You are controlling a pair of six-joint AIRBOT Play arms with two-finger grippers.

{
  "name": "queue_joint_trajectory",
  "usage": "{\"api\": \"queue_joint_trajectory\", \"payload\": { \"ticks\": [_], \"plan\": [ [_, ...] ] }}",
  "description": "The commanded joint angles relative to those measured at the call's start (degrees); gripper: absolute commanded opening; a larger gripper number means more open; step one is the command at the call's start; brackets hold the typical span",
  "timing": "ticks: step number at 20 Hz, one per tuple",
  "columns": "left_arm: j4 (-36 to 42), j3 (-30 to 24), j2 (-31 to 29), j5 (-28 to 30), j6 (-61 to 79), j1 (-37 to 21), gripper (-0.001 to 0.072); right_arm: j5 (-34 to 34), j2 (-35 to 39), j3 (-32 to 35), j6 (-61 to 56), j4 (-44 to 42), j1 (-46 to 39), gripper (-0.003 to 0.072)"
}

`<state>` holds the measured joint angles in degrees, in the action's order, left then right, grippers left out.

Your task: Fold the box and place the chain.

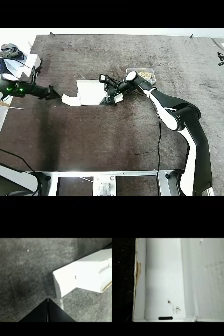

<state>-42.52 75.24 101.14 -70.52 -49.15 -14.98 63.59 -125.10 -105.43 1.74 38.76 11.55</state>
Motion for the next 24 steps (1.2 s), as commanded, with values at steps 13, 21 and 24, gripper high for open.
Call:
{"api": "queue_joint_trajectory", "payload": {
  "ticks": [13,21,24],
  "plan": [
    [13.51,-10.54,1.97,4.59,1.6,3.02,0.0007,0.0,-0.04,0.02,-0.02,0.0,-0.02,0.0427],
    [17.79,-9.64,2.05,6.19,2.67,6.05,0.0249,0.02,-0.04,0.02,-0.02,0.0,-0.02,0.0426],
    [17.73,-7.02,2.01,3.61,2.67,6.05,0.0247,0.0,-0.04,0.02,-0.02,0.0,-0.02,0.0427]
  ]
}}
